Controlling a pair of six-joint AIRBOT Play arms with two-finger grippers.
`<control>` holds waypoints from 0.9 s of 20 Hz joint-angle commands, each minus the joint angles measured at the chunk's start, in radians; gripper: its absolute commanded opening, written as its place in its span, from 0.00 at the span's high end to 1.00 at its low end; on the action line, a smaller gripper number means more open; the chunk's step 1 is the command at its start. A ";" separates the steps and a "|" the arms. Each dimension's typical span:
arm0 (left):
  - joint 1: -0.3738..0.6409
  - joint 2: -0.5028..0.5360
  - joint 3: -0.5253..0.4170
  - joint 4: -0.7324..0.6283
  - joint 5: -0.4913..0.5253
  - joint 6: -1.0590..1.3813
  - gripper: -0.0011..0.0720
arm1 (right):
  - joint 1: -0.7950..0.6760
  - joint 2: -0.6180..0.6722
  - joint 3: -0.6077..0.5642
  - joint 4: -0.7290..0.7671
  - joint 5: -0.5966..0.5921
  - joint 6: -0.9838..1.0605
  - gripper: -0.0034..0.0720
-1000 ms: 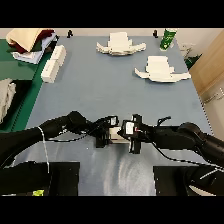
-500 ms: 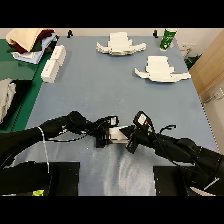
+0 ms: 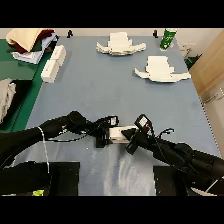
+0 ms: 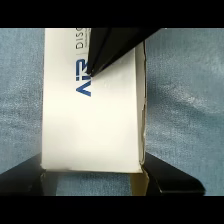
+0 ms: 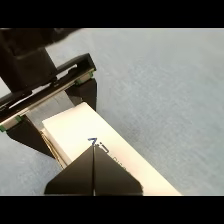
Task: Fold the box.
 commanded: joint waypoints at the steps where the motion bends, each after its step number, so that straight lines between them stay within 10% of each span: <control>1: 0.000 0.001 0.000 0.000 0.000 0.000 0.27 | 0.004 -0.027 -0.003 0.000 0.003 0.007 0.95; 18: 0.000 0.001 0.000 0.000 0.000 0.000 0.27 | 0.004 0.121 -0.019 -0.026 -0.028 0.017 0.95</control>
